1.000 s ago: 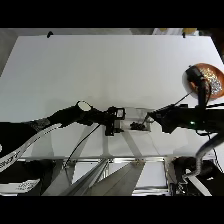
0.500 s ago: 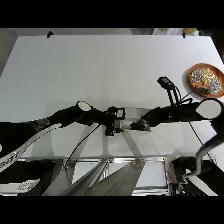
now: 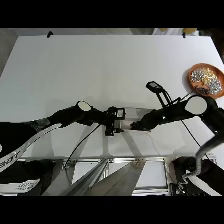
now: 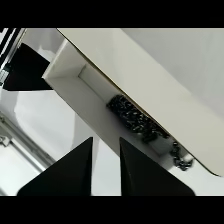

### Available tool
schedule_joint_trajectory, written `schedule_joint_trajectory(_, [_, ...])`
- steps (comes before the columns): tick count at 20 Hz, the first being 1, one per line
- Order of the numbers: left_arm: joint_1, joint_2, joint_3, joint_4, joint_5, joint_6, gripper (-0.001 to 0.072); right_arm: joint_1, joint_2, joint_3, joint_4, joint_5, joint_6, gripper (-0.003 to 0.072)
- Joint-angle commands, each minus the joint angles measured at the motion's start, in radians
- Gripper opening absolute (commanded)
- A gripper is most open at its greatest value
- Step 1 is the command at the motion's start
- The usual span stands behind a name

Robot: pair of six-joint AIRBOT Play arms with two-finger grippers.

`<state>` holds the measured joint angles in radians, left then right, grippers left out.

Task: Fold the box and place the chain.

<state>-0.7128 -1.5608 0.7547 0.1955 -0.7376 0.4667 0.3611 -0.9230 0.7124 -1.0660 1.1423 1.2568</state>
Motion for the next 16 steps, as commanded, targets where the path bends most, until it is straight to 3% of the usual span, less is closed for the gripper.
schedule_joint_trajectory(1, [0.0, 0.0, 0.001, 0.0, 0.0, 0.0, 0.0233, 0.004, 0.015, 0.135, -0.173, 0.064, 0.087, 0.0018])
schedule_joint_trajectory(4, [0.0, 0.0, 0.001, 0.0, 0.0, 0.0, 0.0233, -0.063, 0.021, 0.231, -0.237, 0.044, 0.101, 0.0018])
schedule_joint_trajectory(9, [0.0, 0.0, 0.001, 0.0, 0.0, 0.0, 0.0233, -0.352, -0.056, 0.23, -0.241, 0.0, 0.135, 0.0018])
schedule_joint_trajectory(12, [0.0, 0.0, 0.001, 0.0, 0.0, 0.0, 0.0233, -0.418, -0.158, 0.22, -0.241, 0.001, 0.134, 0.0021])
schedule_joint_trajectory(13, [0.0, 0.0, 0.001, 0.0, 0.0, 0.0, 0.0233, -0.418, -0.191, 0.207, -0.243, -0.003, 0.134, 0.0069])
schedule_joint_trajectory(15, [0.0, 0.0, 0.001, 0.0, 0.0, 0.0, 0.0233, -0.418, -0.237, 0.169, -0.248, -0.011, 0.134, 0.0285])
schedule_joint_trajectory(16, [0.0, 0.0, 0.001, 0.0, 0.0, 0.0, 0.0232, -0.418, -0.253, 0.148, -0.256, -0.027, 0.134, 0.0293])
